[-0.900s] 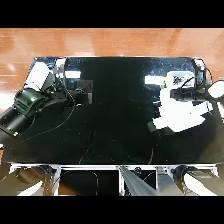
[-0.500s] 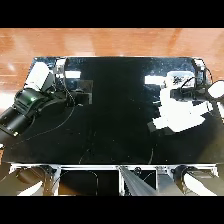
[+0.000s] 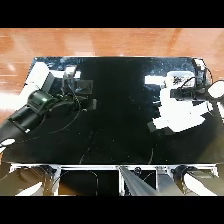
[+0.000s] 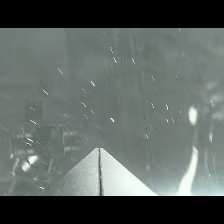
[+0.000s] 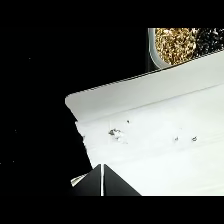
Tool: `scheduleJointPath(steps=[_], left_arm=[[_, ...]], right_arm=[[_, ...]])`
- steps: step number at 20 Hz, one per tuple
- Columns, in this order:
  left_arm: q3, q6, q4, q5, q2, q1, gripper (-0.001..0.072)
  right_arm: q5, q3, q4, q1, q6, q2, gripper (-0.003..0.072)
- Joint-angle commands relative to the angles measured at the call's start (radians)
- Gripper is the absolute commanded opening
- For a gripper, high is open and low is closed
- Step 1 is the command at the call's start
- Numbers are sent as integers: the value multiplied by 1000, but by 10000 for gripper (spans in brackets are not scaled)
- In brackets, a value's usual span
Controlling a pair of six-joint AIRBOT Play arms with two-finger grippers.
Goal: Fold the box and place the chain.
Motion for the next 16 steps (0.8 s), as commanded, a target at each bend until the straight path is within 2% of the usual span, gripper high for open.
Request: scheduleJointPath(steps=[1,3,4,5,6,9,11,13,15,16], left_arm=[[-5,35,-44,-45,-39,-42,17],[-5,31,-43,-87,-39,-56,22],[-5,21,-43,-99,-39,-56,107],[-5,20,-43,-111,-39,-56,376],[-4,15,-42,-119,-39,-55,615],[3,13,-48,-75,-39,-56,617],[3,11,-70,-60,-39,-56,616],[3,9,-71,-56,-39,-56,616],[3,9,-71,-56,-39,-56,615],[3,9,-70,-58,-39,-56,615]], right_arm=[[-59,0,4,2,0,0,32],[-111,0,0,2,0,0,33],[-120,1,1,0,0,-1,73],[-122,1,0,-1,-3,0,689],[-116,3,-11,-1,-42,0,720],[-114,40,-164,-78,-22,-3,720],[-111,90,-155,-254,-3,-27,720],[-61,159,19,-479,-110,-94,720],[100,233,327,-695,-344,-208,720],[179,262,412,-782,-370,-270,720]])
